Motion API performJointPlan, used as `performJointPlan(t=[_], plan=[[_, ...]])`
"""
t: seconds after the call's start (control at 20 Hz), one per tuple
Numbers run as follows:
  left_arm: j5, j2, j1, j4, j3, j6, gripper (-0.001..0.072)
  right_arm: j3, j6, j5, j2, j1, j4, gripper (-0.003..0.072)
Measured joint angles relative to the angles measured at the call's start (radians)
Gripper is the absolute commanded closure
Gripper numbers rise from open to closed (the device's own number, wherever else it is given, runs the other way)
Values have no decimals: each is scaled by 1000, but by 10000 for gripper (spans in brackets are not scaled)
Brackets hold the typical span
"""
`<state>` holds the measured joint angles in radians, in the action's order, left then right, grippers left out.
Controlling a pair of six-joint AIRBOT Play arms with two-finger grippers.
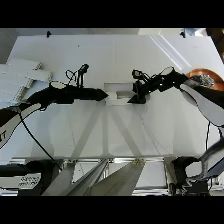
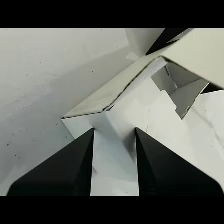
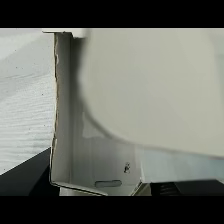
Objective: Fold the box and place the chain.
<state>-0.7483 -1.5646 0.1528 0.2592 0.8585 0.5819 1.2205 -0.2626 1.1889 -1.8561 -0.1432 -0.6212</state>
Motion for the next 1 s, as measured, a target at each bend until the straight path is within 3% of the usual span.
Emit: performJointPlan(t=[0.6, 1.0], plan=[[51, 57, 17, 172, 0, 26, 433, 0, 0, -1, 0, -1, 0, 279], [69, 61, 39, 200, 0, 51, 436, 0, 0, -1, 0, -1, 0, 279]])
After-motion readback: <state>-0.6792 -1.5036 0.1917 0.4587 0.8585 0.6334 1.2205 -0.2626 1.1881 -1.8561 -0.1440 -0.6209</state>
